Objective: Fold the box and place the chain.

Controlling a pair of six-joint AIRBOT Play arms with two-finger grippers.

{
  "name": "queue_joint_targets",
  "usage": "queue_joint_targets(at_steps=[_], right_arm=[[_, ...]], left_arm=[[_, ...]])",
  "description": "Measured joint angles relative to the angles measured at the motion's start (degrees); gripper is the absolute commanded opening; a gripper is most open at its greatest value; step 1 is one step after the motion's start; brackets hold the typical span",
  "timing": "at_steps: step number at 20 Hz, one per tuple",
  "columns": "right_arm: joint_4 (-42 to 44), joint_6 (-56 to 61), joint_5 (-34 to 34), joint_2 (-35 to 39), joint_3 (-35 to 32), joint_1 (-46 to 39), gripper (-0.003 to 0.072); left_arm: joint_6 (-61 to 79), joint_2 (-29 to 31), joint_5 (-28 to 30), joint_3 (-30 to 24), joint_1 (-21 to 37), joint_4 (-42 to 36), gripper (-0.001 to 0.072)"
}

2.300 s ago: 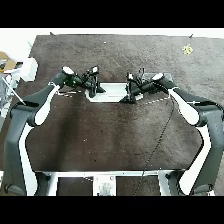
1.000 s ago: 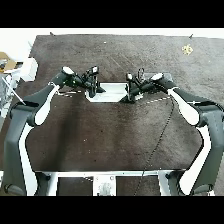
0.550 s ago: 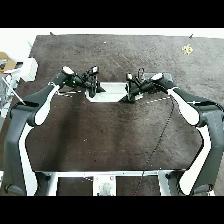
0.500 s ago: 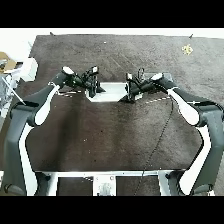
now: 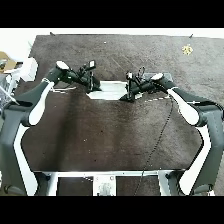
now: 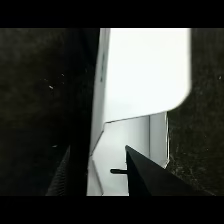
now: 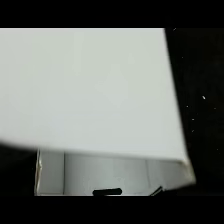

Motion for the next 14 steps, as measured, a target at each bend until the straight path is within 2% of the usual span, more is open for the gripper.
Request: queue_joint_targets(at_steps=[2,4,6,8,9,11,14], right_arm=[[-0.04,0.00,0.22,0.00,0.00,0.00,0.0445],[-0.07,0.00,0.44,0.00,0.00,0.00,0.0445],[-0.09,-0.02,0.55,0.00,0.00,0.00,0.0445],[-0.09,-0.02,0.59,0.00,0.00,0.00,0.0445],[-0.11,0.00,0.59,0.00,0.00,0.00,0.0445],[-0.11,-0.02,0.61,0.00,0.00,0.00,0.0445],[-0.11,-0.02,0.61,0.00,0.00,-0.02,0.0445]], left_arm=[[-2.32,1.90,-2.12,0.26,1.79,0.15,0.0380],[-5.25,3.37,-5.57,0.50,2.99,-0.46,0.0163],[-7.76,3.89,-9.40,-0.02,3.17,-0.37,0.0102],[-9.22,4.35,-11.74,-0.76,2.73,-1.03,0.0101],[-9.66,4.35,-12.17,-1.09,2.23,-1.22,0.0006],[-10.21,4.42,-12.13,-1.53,0.83,-1.95,0.0012],[-10.75,4.13,-8.83,-1.84,-1.77,-2.10,0.0012]])
